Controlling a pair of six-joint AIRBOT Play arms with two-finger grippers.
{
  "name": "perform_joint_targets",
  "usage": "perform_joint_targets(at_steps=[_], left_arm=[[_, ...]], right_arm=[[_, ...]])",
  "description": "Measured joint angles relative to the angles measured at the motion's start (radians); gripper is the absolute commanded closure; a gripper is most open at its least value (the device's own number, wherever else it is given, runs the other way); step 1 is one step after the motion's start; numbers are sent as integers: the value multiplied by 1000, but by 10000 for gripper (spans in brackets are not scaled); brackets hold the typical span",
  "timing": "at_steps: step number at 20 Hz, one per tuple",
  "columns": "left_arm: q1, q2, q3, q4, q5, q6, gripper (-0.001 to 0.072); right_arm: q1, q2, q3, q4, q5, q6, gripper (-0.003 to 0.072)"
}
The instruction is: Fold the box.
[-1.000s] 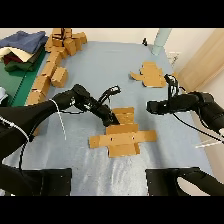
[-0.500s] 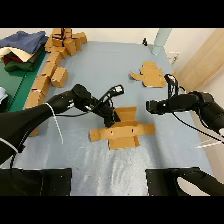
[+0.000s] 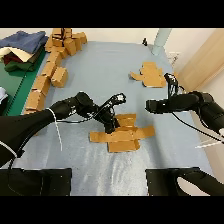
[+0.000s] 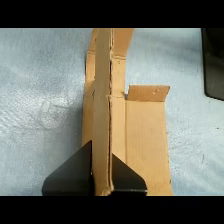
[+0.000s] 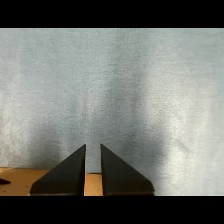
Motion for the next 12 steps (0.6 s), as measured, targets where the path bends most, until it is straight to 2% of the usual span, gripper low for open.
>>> perform_joint_targets(at_steps=[1,2,3,7,10,12], left_arm=[[0,-2,-1,-1,4,0,698],[0,-4,-2,-1,6,0,697],[0,-5,-3,-2,8,0,697],[0,-9,-5,-1,10,0,696],[0,-10,-6,1,12,-1,696],[-1,-10,-6,2,12,-1,696]], right_arm=[[0,0,0,1,0,0,561],[0,0,0,2,-1,0,668],[0,0,0,3,-5,-1,680],[1,12,0,3,-70,-27,681],[48,66,-1,-27,-197,-35,681],[136,138,-17,-66,-280,-33,681]])
